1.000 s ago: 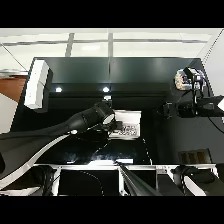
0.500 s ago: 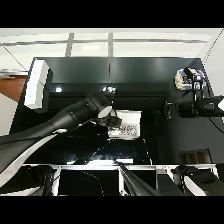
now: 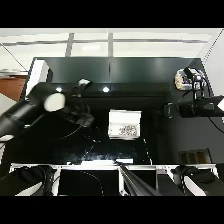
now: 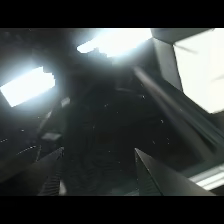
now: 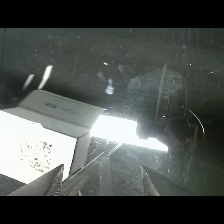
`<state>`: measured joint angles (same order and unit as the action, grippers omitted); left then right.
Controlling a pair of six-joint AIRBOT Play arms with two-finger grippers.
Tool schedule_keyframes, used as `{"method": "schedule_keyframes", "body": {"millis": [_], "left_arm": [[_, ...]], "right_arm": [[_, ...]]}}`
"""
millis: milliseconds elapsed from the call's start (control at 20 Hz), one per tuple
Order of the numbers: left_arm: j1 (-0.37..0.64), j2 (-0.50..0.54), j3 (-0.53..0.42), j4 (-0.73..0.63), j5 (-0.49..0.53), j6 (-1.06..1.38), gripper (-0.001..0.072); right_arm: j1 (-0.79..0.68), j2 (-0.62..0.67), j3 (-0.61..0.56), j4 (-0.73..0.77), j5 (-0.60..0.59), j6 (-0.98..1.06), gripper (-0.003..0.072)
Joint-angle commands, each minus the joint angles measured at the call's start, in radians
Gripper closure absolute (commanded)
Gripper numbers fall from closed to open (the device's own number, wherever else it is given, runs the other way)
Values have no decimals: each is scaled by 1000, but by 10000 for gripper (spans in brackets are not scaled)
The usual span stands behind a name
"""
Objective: Fold the box and place the chain.
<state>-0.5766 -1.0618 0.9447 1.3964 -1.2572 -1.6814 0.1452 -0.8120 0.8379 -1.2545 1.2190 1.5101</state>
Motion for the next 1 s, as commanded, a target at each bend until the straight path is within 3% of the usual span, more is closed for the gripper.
{"method": "schedule_keyframes", "body": {"millis": [0, 100, 200, 250, 450, 650, 850, 950], "left_arm": [[164, 136, -199, -373, 169, 400, 201], [225, 135, -270, -591, 184, 671, 200], [235, 103, -288, -658, 184, 874, 174], [228, 80, -288, -657, 195, 958, -11], [217, -54, -289, -669, 342, 1266, -7], [154, -142, -288, -681, 334, 1762, -5], [135, -212, -288, -818, 338, 1857, -6], [135, -242, -288, -822, 337, 1866, -5]], "right_arm": [[0, 1, 1, -4, -5, 0, 119], [0, 1, 1, -4, -5, 0, 119], [0, 1, 1, -5, 2, 0, 120], [0, 1, 1, -7, 5, 0, 120], [0, 1, 1, -30, 8, 1, 119], [0, 1, 1, -37, 16, 7, 119], [0, 1, 1, -37, 17, 42, 119], [0, 1, 1, -37, 14, 47, 120]]}}
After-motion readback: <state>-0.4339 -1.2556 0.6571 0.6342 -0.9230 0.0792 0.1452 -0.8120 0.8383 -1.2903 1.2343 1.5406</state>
